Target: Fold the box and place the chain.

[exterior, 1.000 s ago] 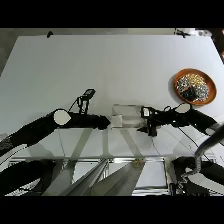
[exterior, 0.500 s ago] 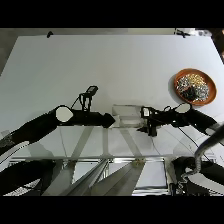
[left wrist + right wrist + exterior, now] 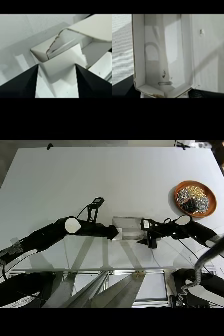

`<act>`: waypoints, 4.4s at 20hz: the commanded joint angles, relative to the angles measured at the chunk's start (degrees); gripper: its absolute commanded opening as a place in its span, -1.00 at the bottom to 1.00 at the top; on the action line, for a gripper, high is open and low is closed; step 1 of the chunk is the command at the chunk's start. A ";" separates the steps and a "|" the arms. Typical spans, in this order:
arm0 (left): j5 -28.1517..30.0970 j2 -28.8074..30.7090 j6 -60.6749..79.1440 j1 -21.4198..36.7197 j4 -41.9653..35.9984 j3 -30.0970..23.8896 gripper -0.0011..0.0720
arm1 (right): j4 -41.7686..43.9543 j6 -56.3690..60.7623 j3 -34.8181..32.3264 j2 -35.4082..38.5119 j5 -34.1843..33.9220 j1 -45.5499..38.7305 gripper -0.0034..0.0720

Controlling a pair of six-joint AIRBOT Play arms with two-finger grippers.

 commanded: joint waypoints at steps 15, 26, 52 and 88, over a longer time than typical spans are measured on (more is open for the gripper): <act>-24.06 -13.66 -40.79 -7.78 31.34 23.39 0.38 | 0.00 0.00 0.00 -0.02 0.00 0.02 0.18; -27.02 -16.85 -56.22 -9.64 33.55 24.57 -0.05 | 0.00 0.00 0.00 -0.02 0.00 0.02 0.18; -31.45 -25.14 -59.32 -10.95 32.65 31.50 -0.96 | 0.00 0.00 0.00 -0.02 0.00 0.02 0.18; -37.57 -21.40 -57.46 -9.68 32.06 31.50 0.15 | 0.00 0.00 0.00 -0.02 0.00 0.02 0.18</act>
